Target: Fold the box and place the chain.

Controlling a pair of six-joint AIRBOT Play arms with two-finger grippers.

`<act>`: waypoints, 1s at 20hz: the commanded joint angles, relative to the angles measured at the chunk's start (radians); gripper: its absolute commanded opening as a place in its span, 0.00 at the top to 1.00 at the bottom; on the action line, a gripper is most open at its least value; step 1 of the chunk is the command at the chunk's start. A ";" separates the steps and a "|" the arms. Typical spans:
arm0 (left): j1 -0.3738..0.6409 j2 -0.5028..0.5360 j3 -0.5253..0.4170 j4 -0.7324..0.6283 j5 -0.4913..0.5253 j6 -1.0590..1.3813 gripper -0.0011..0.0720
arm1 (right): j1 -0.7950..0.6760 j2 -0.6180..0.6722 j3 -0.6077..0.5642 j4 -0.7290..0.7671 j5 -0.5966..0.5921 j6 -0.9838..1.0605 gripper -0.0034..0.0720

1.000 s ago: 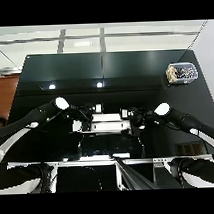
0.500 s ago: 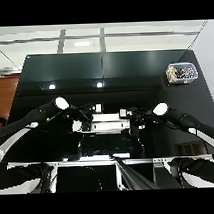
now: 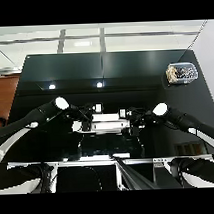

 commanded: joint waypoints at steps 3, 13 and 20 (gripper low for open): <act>0.000 -0.001 0.000 0.001 -0.001 0.001 0.95 | 0.001 -0.001 0.000 -0.011 0.002 0.000 0.25; 0.039 0.086 0.044 0.033 -0.036 -0.158 0.13 | 0.001 -0.001 0.000 -0.011 0.002 0.000 0.56; 0.246 0.362 0.043 0.414 -0.303 -0.619 0.32 | 0.001 -0.001 0.000 -0.013 0.002 0.000 0.56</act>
